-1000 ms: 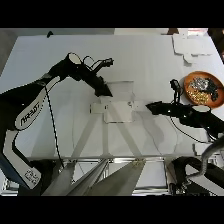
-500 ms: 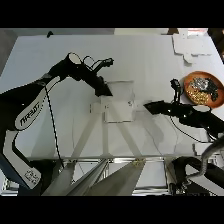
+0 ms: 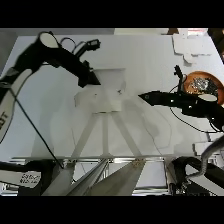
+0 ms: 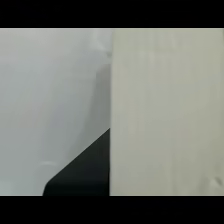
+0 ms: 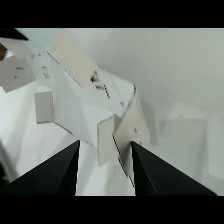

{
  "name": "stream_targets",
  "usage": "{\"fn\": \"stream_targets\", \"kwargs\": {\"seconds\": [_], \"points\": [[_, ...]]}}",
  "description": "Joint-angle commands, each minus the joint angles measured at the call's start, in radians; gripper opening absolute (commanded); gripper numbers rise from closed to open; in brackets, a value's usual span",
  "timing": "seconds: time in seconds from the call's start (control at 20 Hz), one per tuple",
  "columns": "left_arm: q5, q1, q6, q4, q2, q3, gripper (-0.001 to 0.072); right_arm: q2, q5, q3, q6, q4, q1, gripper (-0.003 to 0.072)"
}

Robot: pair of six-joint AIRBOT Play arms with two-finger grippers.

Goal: Fold the box and place the chain.

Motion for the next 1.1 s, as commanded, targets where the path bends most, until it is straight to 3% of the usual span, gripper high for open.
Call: {"fn": "stream_targets", "kwargs": {"seconds": [0.0,0.1,0.25,0.3,0.4,0.55,0.85,1.05], "points": [[-0.06,0.04,-0.012,0.02,0.181,-0.023,-0.0003,0.001,0.124,0.039,0.061,0.008,-0.001,0.0359],[-0.061,0.043,0.028,-0.004,0.286,-0.101,-0.0003,0.001,0.147,0.039,0.072,0.007,-0.012,0.0359],[-0.032,0.041,0.123,-0.04,0.43,-0.29,-0.0003,0.001,0.219,0.04,0.075,0.008,-0.105,0.0358],[0.026,0.041,0.16,-0.055,0.467,-0.369,-0.0003,0.001,0.244,0.039,0.075,0.007,-0.146,0.0356],[0.175,0.04,0.19,-0.064,0.488,-0.504,-0.0003,0.001,0.299,0.039,0.074,0.006,-0.236,0.0285],[0.285,0.039,0.237,-0.099,0.416,-0.606,0.0,0.001,0.351,0.039,0.071,0.0,-0.346,0.0287],[0.309,0.039,0.517,-0.334,0.163,-0.607,0.0,0.0,0.373,0.039,0.071,-0.125,-0.444,0.0287],[0.324,0.039,0.497,-0.328,0.114,-0.606,0.0,0.0,0.352,0.039,0.071,-0.19,-0.444,0.0287]]}}
